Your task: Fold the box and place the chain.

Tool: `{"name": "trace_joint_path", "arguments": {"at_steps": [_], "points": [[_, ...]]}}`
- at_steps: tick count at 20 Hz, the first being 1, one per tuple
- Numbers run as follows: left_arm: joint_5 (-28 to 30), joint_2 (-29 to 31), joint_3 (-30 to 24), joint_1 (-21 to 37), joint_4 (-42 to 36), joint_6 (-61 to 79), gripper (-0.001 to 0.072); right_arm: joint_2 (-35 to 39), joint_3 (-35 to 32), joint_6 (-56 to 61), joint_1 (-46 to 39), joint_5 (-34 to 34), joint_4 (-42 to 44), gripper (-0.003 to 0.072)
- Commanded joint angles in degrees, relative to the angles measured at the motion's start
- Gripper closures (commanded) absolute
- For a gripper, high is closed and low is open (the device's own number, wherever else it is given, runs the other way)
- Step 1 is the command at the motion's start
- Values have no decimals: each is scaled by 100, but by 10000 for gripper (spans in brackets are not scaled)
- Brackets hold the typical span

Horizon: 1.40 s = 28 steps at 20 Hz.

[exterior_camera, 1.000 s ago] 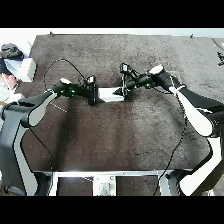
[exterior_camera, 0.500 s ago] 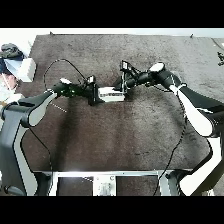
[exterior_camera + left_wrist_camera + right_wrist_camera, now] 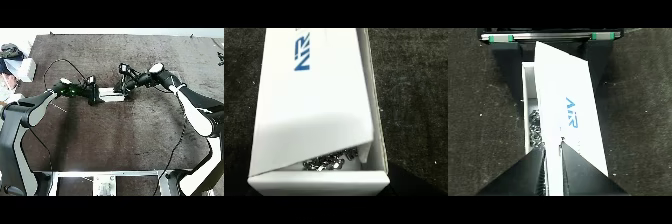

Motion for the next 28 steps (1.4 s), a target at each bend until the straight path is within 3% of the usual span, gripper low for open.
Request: {"name": "trace_joint_path", "arguments": {"at_steps": [1, 5, 6, 7, 10, 14, 15, 16, 19, 24, 28], "points": [[-2, 0, 7, 2, 0, -2, 354, -4, -4, 157, 0, 201, -243, 586], [-2, 0, 7, 2, 2, -2, 354, -7, -227, 153, -2, 197, -247, 584], [-2, 0, 7, 2, 0, -2, 354, -7, -291, 153, -7, 197, -245, 553], [-2, 0, 7, 2, 2, -2, 354, -7, -319, 153, -11, 201, -243, 455], [-2, 0, 7, 2, 2, -2, 354, 7, -199, 153, -98, 225, 79, 447], [-2, 0, 7, 2, 2, -2, 354, 17, -105, 219, -310, 328, 1333, 498], [-2, 0, 7, 2, 2, -2, 354, 13, -105, 415, -319, 328, 1300, 655], [-2, 0, 7, 2, 0, -2, 354, -4, -111, 667, -317, 350, 1263, 676], [-2, 0, 7, 2, 2, -2, 354, -195, -111, 1222, -315, 695, 1152, 675], [-2, 0, 7, 2, 2, -2, 354, -612, -109, 2221, -319, 756, 101, 676], [-2, 0, 7, 2, 2, -2, 354, -435, -107, 2031, -411, 632, 400, 676]]}}
